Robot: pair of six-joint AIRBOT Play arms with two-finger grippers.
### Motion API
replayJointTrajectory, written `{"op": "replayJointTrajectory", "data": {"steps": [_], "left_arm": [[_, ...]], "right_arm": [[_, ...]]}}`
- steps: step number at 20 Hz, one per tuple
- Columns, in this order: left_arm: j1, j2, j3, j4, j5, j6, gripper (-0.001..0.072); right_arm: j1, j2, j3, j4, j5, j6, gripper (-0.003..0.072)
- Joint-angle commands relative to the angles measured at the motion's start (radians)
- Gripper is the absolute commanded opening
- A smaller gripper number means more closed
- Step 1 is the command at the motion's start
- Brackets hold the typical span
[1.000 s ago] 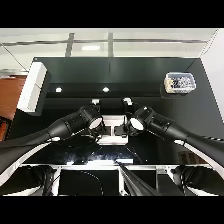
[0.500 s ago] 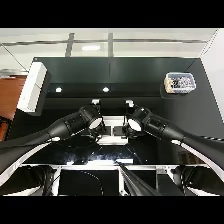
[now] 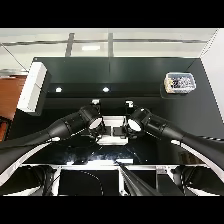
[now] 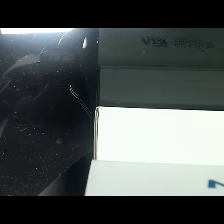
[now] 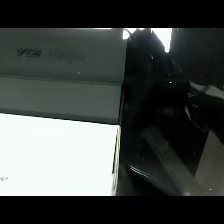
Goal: Fold the box and place the chain.
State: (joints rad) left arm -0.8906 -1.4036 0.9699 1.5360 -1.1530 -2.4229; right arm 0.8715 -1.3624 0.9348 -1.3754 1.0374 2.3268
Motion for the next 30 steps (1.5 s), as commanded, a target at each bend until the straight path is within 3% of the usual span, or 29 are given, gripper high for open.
{"op": "replayJointTrajectory", "data": {"steps": [1, 6, 7, 8, 9, 15, 16, 17, 23, 25, 30], "left_arm": [[0.0, 0.0, 0.0, 0.0, 0.001, 0.0, 0.0024], [0.0, 0.0, 0.0, 0.0, 0.001, 0.0, 0.0024], [0.0, 0.0, 0.0, 0.0, 0.001, 0.0, 0.0024], [0.0, 0.0, 0.0, 0.0, 0.0, 0.0, 0.0024], [0.0, 0.0, 0.0, 0.0, 0.0, 0.0, 0.0024], [0.0, 0.0, 0.0, 0.0, 0.0, 0.0, 0.0024], [0.0, 0.0, 0.0, 0.0, 0.0, 0.0, 0.0025], [0.0, 0.0, 0.0, 0.0, 0.0, 0.0, 0.0024], [0.0, 0.0, 0.0, 0.0, 0.001, 0.0, 0.0024], [0.0, 0.0, 0.0, 0.0, 0.0, 0.0, 0.0024], [0.0, 0.0, 0.0, 0.001, 0.004, 0.0, 0.0024]], "right_arm": [[0.001, -0.008, 0.001, 0.014, -0.001, -0.005, 0.0392], [-0.002, -0.015, 0.001, 0.0, 0.004, 0.033, 0.0388], [-0.005, -0.017, 0.001, -0.006, 0.008, 0.047, 0.0359], [-0.005, -0.02, 0.001, -0.006, 0.011, 0.051, 0.025], [-0.005, -0.021, 0.001, -0.009, 0.01, 0.051, 0.0234], [-0.005, -0.039, 0.001, -0.011, 0.034, 0.053, 0.0235], [-0.004, -0.041, 0.001, -0.011, 0.034, 0.052, 0.0175], [-0.004, -0.042, 0.001, -0.012, 0.034, 0.052, 0.0005], [-0.004, -0.042, 0.001, -0.013, 0.033, 0.052, 0.0017], [-0.004, -0.042, 0.001, -0.014, 0.032, 0.05, 0.02], [-0.004, -0.04, 0.002, -0.031, 0.042, 0.029, 0.0202]]}}
